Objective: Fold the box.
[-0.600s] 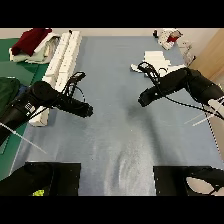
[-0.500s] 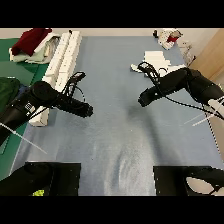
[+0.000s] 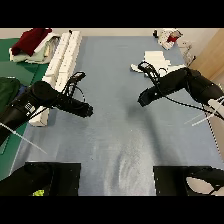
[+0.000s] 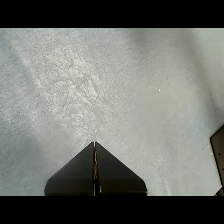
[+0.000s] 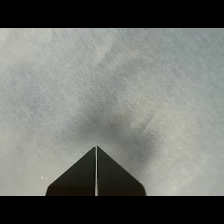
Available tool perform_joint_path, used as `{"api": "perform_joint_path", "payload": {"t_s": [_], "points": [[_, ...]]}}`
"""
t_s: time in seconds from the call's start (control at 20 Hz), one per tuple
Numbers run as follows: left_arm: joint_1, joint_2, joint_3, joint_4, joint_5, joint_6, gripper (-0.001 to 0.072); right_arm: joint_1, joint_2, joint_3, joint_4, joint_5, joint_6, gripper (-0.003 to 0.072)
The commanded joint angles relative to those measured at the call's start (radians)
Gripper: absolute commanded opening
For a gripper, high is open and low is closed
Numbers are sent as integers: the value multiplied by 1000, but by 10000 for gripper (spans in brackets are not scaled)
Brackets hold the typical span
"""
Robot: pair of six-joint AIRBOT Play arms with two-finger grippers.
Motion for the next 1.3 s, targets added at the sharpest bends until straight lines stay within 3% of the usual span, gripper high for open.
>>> {"api": "perform_joint_path", "payload": {"t_s": [0.0,0.15,0.25,0.35,0.4,0.45,0.5,0.65,0.8,0.95,1.25], "points": [[-1,0,-1,0,0,0,15,2,-2,1,69,1,212,8],[-1,0,-1,0,0,0,15,2,-3,1,43,26,537,8],[0,0,-1,0,0,0,15,2,-3,1,33,107,717,8],[-1,0,-1,0,0,0,15,-34,-12,32,-75,196,852,9],[0,0,-1,0,0,0,15,-91,-39,84,-129,178,887,57],[-1,0,-1,0,0,0,15,-161,-77,145,-143,148,893,213],[-1,0,-1,0,0,0,14,-242,-123,214,-140,113,892,302],[-1,0,-1,0,1,0,15,-472,-301,441,-129,14,822,305],[-1,0,-1,0,0,0,15,-618,-491,637,-5,-13,717,306],[-1,0,-1,0,0,0,15,-688,-666,807,63,3,684,305],[-1,0,-1,0,0,0,14,-709,-894,1028,106,143,686,304]]}}
